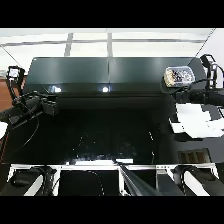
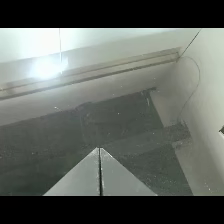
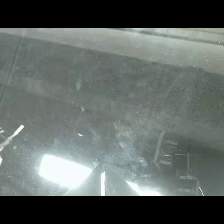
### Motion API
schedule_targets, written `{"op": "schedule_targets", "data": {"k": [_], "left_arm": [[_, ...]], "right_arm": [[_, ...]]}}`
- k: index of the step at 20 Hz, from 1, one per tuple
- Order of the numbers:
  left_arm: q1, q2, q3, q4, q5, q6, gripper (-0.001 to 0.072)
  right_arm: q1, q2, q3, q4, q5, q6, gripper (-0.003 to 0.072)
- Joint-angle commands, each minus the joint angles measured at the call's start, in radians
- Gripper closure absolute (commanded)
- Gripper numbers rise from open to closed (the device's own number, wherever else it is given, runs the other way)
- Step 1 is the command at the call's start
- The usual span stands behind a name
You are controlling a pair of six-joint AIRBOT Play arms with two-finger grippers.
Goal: Fold the box and place the chain.
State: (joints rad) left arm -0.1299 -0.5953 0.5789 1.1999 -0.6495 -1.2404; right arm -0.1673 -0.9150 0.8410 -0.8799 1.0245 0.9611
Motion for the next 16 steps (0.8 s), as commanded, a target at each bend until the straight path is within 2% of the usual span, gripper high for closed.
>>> {"op": "schedule_targets", "data": {"k": [1,12,14,16], "left_arm": [[-0.001,0.001,0.0,0.0,0.0,0.0,0.0682],[-0.001,0.001,0.0,-0.005,0.001,-0.001,0.0682],[-0.001,0.001,0.0,-0.057,0.008,-0.001,0.0682],[-0.001,0.0,0.0,-0.062,0.075,-0.001,0.0682]], "right_arm": [[0.001,0.0,0.0,0.0,0.0,0.0,0.0671],[0.001,0.0,0.0,0.0,0.0,0.0,0.0671],[0.005,0.0,0.0,0.027,-0.045,0.0,0.0671],[0.005,0.0,0.0,0.061,-0.102,0.0,0.067]]}}
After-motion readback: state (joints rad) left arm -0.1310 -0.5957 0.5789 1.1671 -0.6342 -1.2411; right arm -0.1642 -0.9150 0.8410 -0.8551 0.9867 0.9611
